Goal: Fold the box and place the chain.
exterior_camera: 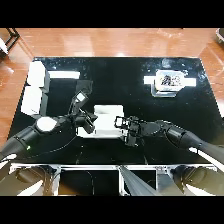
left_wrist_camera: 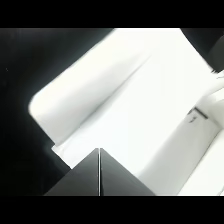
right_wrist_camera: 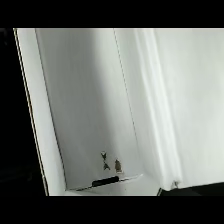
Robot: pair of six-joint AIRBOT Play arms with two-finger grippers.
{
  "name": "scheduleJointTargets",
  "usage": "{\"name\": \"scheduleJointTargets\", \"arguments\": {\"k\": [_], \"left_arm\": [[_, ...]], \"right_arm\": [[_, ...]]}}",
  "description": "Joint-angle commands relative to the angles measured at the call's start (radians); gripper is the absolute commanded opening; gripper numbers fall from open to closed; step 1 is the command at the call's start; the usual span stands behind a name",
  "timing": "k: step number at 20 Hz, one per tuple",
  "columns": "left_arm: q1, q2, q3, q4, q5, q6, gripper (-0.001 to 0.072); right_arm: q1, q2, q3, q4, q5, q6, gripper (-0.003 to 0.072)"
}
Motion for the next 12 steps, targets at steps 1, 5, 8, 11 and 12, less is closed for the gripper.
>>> {"name": "scheduleJointTargets", "arguments": {"k": [1, 5, 8, 11, 12], "left_arm": [[-0.01, -0.056, 0.001, -0.002, 0.001, 0.019, 0.0026], [-0.003, -0.05, 0.012, 0.081, -0.019, 0.019, 0.0026], [0.063, 0.016, 0.044, 0.2, -0.119, -0.009, 0.0026], [0.182, 0.136, 0.05, 0.33, -0.358, -0.008, 0.0057], [0.216, 0.176, 0.05, 0.402, -0.417, -0.009, 0.0145]], "right_arm": [[0.001, -0.001, 0.0, 0.0, 0.0, 0.0, 0.025], [0.001, -0.001, 0.0, 0.0, 0.0, 0.0, 0.025], [0.001, -0.001, 0.0, 0.0, 0.0, 0.0, 0.025], [0.001, -0.001, 0.0, 0.0, 0.0, 0.0, 0.025], [0.001, 0.0, 0.0, 0.0, 0.0, 0.0, 0.025]]}}
